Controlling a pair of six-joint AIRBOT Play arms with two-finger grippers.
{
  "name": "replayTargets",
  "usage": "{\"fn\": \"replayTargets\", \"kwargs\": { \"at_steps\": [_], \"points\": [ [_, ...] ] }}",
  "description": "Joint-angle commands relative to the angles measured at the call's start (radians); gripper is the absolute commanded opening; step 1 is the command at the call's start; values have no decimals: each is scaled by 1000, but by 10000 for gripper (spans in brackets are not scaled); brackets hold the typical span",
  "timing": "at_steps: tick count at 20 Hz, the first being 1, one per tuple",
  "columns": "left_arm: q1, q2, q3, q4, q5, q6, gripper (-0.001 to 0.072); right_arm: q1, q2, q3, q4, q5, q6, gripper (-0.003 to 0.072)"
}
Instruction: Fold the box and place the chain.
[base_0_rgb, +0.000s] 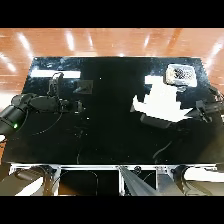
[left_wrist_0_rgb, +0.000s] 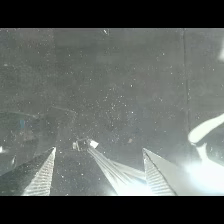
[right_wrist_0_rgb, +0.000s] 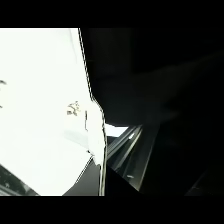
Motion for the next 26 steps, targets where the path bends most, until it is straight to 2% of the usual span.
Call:
{"fn": "replayTargets", "kwargs": {
  "at_steps": [1, 7, 10, 12, 14, 15, 16, 18, 21, 22, 24, 26],
  "points": [
    [-1, -1, 0, -1, -7, 0, 622, 144, 30, -6, 63, 0, -4, 36],
    [0, -3, 0, 0, -20, 0, 622, 533, 84, -14, 105, -155, 2, 36],
    [2, -4, 0, 4, -75, 20, 622, 678, 185, -42, 55, -259, 2, 35],
    [10, -5, 0, 0, -79, 43, 623, 730, 329, -149, 52, -434, -32, 36],
    [26, -15, 0, -26, -7, 50, 622, 758, 513, -329, 51, -652, -37, 36],
    [28, -28, 0, -85, 42, 117, 622, 763, 607, -425, 51, -731, -37, 36],
    [27, -46, 0, -158, 75, 220, 623, 762, 677, -499, 52, -755, -37, 36],
    [29, -101, 4, -344, 121, 482, 622, 763, 763, -611, 61, -729, -31, 35],
    [24, -175, 11, -574, 114, 923, 622, 763, 774, -656, 84, -659, -32, 36],
    [24, -201, 24, -628, 113, 1000, 622, 763, 774, -656, 87, -649, -32, 36],
    [24, -262, 81, -636, 126, 1018, 622, 763, 774, -656, 88, -639, -31, 36],
    [20, -354, 161, -638, 195, 1034, 622, 763, 774, -656, 90, -633, -18, 36]
  ]
}}
